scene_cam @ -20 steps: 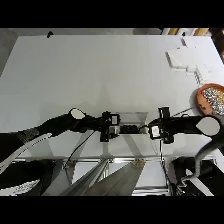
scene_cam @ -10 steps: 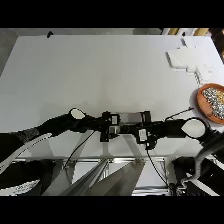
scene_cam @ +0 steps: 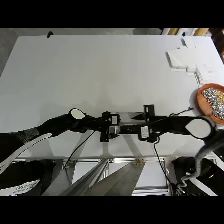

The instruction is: Fold the box and place the chain.

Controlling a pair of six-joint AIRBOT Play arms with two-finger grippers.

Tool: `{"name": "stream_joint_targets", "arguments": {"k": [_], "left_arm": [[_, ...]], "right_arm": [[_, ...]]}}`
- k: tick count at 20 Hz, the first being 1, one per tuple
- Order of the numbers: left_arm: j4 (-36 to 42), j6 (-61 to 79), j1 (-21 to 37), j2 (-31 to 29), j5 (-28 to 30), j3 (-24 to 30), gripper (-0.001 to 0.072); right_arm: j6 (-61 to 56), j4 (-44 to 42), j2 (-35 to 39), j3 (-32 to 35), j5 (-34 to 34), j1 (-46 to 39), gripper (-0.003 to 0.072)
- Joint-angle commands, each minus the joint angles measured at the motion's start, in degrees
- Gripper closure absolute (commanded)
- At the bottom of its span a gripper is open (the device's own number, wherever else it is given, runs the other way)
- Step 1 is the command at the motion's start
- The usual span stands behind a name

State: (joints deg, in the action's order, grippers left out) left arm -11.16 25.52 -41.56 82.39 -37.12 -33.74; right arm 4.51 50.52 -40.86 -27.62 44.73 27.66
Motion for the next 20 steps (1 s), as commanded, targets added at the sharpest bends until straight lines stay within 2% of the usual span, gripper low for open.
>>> {"name": "stream_joint_targets", "arguments": {"k": [1, 4, 6, 11, 14, 20], "left_arm": [[0.0, 0.0, 0.0, 0.0, 0.0, 0.0, 0.0435], [0.0, 0.0, 0.0, 0.0, 0.0, 0.0, 0.0435], [0.0, 0.0, 0.0, 0.0, 0.0, 0.0, 0.0435], [0.0, 0.0, 0.0, 0.0, 0.0, 0.0, 0.0435], [0.0, 0.0, 0.0, 0.0, 0.0, 0.0, 0.0435], [0.0, 0.0, 0.0, 0.0, 0.0, 0.0, 0.0435]], "right_arm": [[-0.2, 9.7, 7.4, -0.6, 2.6, -9.0, 0.0427], [-0.2, 10.5, 6.3, 0.4, 8.4, -18.9, 0.0428], [-0.2, 11.4, 4.1, 3.2, 8.3, -22.0, 0.0428], [0.5, 15.6, -3.1, 8.7, 5.8, -22.3, 0.0429], [0.7, 15.6, -6.1, 9.0, 1.2, -22.3, 0.0429], [6.5, 15.1, -11.5, 9.1, -0.4, -22.3, 0.0433]]}}
